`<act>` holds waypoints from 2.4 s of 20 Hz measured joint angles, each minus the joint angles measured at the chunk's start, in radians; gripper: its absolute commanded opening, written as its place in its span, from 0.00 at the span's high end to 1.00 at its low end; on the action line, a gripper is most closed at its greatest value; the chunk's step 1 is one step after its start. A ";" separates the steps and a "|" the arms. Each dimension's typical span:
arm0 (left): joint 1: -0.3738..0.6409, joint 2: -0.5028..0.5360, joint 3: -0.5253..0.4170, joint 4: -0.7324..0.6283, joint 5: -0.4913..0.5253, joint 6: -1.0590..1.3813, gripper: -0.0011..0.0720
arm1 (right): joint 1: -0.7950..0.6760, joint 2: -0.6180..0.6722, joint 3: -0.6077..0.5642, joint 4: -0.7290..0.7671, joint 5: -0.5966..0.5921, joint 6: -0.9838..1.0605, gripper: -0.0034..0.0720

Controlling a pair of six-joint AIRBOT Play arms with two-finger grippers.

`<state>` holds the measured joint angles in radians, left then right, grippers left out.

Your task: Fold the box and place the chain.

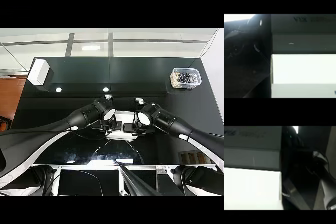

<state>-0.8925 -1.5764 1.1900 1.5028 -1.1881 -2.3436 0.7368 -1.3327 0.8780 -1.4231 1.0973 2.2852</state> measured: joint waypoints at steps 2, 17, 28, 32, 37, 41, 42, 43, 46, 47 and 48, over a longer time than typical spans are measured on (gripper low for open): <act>0.000 0.000 0.000 0.001 0.002 0.002 0.95 | 0.000 -0.001 0.000 -0.005 -0.008 -0.001 0.95; 0.000 0.000 0.000 0.001 0.000 0.004 0.95 | 0.000 -0.002 0.000 -0.017 -0.027 0.011 0.94; 0.000 0.000 0.000 0.005 0.000 0.007 0.95 | -0.031 0.185 0.023 -0.013 0.064 -0.090 0.37; 0.000 0.000 0.000 0.005 0.000 0.007 0.95 | -0.140 0.389 0.029 -0.124 0.110 -0.145 0.37; 0.000 0.000 0.000 0.004 0.002 0.006 0.95 | -0.442 0.434 0.027 -0.455 0.026 -0.265 0.21; 0.000 0.000 0.000 0.004 0.002 0.005 0.95 | -0.706 0.240 0.083 -0.476 -0.203 -0.349 0.01; 0.000 0.000 0.000 0.004 0.002 0.006 0.95 | -0.750 0.169 0.124 -0.454 -0.244 -0.375 0.01; 0.000 0.000 0.000 0.004 0.002 0.006 0.95 | -0.787 0.088 0.180 -0.426 -0.271 -0.402 0.01; 0.000 0.000 0.000 0.004 0.002 0.006 0.95 | -0.846 -0.143 0.389 -0.373 -0.290 -0.453 0.01; 0.000 0.000 0.000 0.005 0.002 0.006 0.95 | -0.857 -0.219 0.465 -0.357 -0.283 -0.467 0.01; 0.000 0.000 0.000 0.004 0.002 0.006 0.95 | -0.864 -0.283 0.532 -0.345 -0.273 -0.480 0.01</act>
<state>-0.8921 -1.5764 1.1900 1.5070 -1.1862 -2.3379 -0.1276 -1.6161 1.4097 -1.7679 0.8242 1.8050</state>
